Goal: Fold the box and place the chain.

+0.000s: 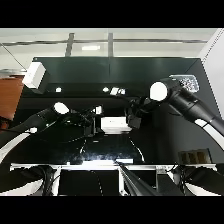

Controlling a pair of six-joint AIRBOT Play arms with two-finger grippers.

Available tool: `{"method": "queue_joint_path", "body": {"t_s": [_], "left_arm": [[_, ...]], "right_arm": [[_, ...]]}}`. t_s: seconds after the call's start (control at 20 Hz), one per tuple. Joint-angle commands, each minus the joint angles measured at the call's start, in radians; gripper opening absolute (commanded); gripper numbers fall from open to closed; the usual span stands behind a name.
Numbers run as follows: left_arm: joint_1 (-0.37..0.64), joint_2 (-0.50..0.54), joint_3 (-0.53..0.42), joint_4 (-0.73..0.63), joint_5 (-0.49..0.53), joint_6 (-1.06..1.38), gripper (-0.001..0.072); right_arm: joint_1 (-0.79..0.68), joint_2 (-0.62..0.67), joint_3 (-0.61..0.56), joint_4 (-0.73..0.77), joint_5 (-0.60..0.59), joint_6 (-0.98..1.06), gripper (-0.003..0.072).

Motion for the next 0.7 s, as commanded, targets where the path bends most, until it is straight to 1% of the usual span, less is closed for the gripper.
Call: {"method": "queue_joint_path", "body": {"t_s": [0.0,0.05,0.1,0.15,0.2,0.25,0.35,0.4,0.45,0.55,0.65], "left_arm": [[0.000,0.000,0.001,0.000,0.000,0.000,0.0494],[0.000,0.000,0.001,0.000,0.000,0.000,0.0494],[0.000,0.000,0.001,0.000,0.000,0.000,0.0494],[0.000,0.000,0.001,0.000,0.000,0.000,0.0494],[0.000,0.000,0.001,0.000,0.001,0.000,0.0494],[0.000,0.000,0.001,0.000,0.001,0.000,0.0494],[0.000,0.000,0.001,0.000,0.001,0.000,0.0494],[0.000,0.000,0.001,0.000,0.001,0.000,0.0494],[0.000,0.000,0.001,0.000,0.001,0.000,0.0493],[0.000,0.000,0.001,0.000,0.002,0.000,0.0494],[0.000,0.000,0.001,0.000,0.003,-0.002,0.0494]], "right_arm": [[-0.096,0.048,0.003,0.000,0.098,0.138,0.0151],[-0.151,0.049,0.002,0.000,0.154,0.180,0.0023],[-0.208,0.049,-0.005,0.002,0.187,0.229,0.0025],[-0.262,0.049,-0.020,0.018,0.193,0.287,0.0025],[-0.319,0.049,-0.042,0.071,0.179,0.350,0.0025],[-0.364,0.049,-0.068,0.165,0.157,0.411,0.0024],[-0.418,0.049,-0.138,0.439,0.104,0.436,0.0024],[-0.415,0.048,-0.167,0.528,0.069,0.429,0.0025],[-0.399,0.048,-0.193,0.579,0.026,0.426,0.0025],[-0.336,0.032,-0.225,0.588,-0.055,0.449,0.0024],[-0.276,-0.008,-0.228,0.587,-0.074,0.453,0.0024]]}}
